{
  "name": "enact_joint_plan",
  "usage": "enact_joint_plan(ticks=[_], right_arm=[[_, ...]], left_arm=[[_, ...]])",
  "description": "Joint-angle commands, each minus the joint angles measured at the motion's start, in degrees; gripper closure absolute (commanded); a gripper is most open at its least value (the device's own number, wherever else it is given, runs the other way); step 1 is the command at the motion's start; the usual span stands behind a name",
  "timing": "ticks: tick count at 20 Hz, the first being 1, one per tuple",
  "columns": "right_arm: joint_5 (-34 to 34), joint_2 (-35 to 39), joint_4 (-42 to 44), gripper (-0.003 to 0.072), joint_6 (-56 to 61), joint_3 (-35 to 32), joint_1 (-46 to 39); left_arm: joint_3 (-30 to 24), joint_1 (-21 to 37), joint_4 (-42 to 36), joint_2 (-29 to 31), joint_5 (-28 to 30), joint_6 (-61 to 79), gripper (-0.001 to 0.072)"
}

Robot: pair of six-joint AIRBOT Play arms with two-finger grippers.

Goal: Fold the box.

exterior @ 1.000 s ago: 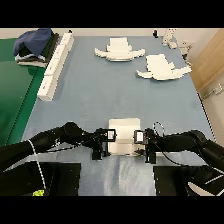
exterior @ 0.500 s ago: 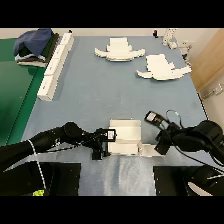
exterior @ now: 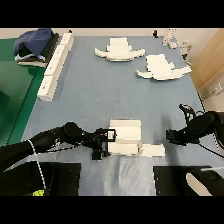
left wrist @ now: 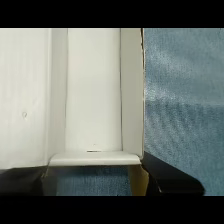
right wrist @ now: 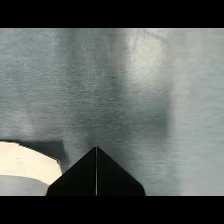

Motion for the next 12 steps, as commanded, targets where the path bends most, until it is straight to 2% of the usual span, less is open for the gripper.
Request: enact_joint_plan(ticks=[1,3,6,10,12], right_arm=[[-1.62,-2.97,16.31,0.0690,-8.61,-2.99,-11.80],[-2.10,-2.95,16.68,0.0690,-8.48,-5.81,-12.35],[-1.44,-2.93,21.64,0.0690,-9.57,-9.75,-12.33],[-3.41,-1.51,30.60,0.0690,-14.21,-10.58,-11.93],[-4.63,0.17,32.26,0.0690,-14.32,-10.60,-11.41]], left_arm=[[0.04,-0.02,0.00,0.02,0.00,0.00,0.0258],[0.07,-0.02,0.00,0.02,0.02,0.00,0.0258],[0.07,-0.02,0.00,0.02,0.02,0.00,0.0258],[0.04,-0.02,0.00,0.02,0.02,0.00,0.0257],[0.04,-0.02,0.00,0.02,0.02,0.00,0.0258]])
